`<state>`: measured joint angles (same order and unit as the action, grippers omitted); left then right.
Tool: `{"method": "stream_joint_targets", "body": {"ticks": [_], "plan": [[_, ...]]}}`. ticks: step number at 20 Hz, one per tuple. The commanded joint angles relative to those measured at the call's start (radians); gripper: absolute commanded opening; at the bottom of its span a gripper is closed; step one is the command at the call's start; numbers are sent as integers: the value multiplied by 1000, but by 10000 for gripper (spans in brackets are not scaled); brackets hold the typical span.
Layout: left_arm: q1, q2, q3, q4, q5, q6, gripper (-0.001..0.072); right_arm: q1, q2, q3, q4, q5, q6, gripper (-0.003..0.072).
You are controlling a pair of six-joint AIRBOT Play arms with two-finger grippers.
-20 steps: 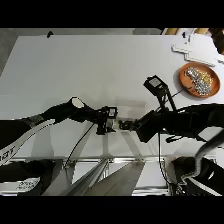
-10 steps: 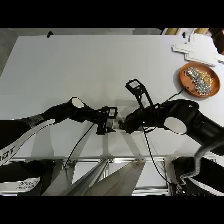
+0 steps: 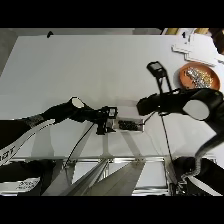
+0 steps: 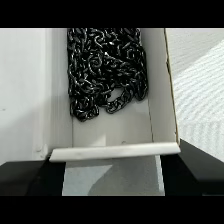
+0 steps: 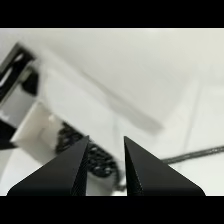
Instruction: Fold the box and place the chain.
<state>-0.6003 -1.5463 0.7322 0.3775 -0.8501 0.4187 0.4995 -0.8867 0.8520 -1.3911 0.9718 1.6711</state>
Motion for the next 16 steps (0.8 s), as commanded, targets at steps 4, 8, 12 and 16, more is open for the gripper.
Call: {"method": "stream_joint_targets", "body": {"ticks": [4,8,12,16], "plan": [[0,0,0,0,0,0,206,-258,-29,-18,-74,66,-31,212],[0,0,0,0,0,0,206,-276,-141,-87,-90,59,-41,269],[0,0,0,0,0,0,206,-276,-241,-107,-90,35,-84,300],[0,0,0,0,0,0,206,-276,-264,-107,-92,-11,-111,303]]}}
